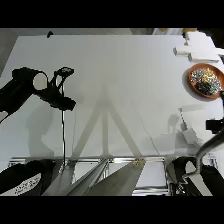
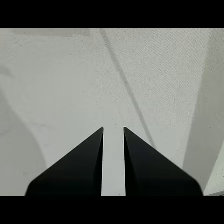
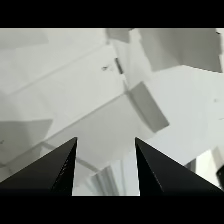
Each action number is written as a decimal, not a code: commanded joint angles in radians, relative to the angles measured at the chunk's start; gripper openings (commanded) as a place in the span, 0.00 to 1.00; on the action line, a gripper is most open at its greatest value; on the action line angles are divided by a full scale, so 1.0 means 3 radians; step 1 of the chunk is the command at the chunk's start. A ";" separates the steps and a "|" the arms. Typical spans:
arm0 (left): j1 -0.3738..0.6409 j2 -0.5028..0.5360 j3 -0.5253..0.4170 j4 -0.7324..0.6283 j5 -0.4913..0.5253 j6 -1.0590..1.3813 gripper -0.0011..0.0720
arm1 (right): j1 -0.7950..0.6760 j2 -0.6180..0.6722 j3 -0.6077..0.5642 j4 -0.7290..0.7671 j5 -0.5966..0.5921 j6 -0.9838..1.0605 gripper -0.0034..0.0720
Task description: Fold the box and place the chain.
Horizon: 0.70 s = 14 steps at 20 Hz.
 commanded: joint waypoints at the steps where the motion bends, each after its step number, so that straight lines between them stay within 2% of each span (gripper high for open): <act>1: 0.0003 0.0000 -0.0001 0.0000 0.0000 0.0000 0.20 | -0.0637 -0.0015 0.0066 -0.0122 -0.0369 -0.0287 0.63; 2: 0.0003 0.0000 -0.0001 0.0000 0.0000 0.0000 0.20 | -0.0710 -0.0038 0.0089 -0.0122 -0.0454 -0.0348 0.68; 5: 0.0003 0.0000 -0.0001 0.0000 -0.0001 0.0000 0.20 | -0.0807 -0.0182 0.0262 -0.0201 -0.0642 -0.0434 0.68; 10: 0.0003 0.0000 -0.0001 0.0000 0.0000 0.0000 0.20 | -0.0844 -0.0843 0.0835 -0.0229 -0.0512 -0.0707 0.68; 14: 0.0003 0.0000 -0.0001 0.0000 -0.0001 0.0000 0.20 | -0.0844 -0.1259 0.0945 -0.0235 -0.0521 -0.1016 0.68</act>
